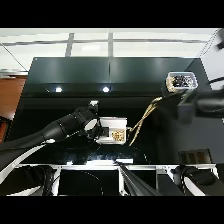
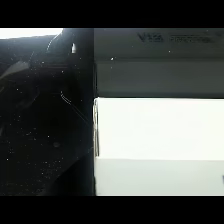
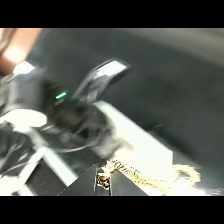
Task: Fold the box and place the chain.
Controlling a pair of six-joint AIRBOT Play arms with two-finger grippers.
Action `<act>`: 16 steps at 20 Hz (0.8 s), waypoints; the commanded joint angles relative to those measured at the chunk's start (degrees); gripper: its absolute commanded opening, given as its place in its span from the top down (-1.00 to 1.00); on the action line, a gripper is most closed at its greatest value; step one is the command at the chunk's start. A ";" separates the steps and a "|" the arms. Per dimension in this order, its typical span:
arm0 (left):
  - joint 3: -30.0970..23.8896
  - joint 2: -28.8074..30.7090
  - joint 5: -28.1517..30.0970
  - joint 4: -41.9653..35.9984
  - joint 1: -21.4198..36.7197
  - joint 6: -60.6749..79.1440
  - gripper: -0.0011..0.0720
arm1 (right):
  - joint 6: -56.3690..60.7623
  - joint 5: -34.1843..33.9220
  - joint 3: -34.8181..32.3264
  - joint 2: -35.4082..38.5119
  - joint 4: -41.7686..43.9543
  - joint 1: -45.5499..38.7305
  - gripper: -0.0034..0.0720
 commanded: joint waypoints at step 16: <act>0.02 0.00 0.02 0.02 0.04 0.02 0.89 | -0.02 -11.30 4.28 -1.25 12.28 12.70 0.89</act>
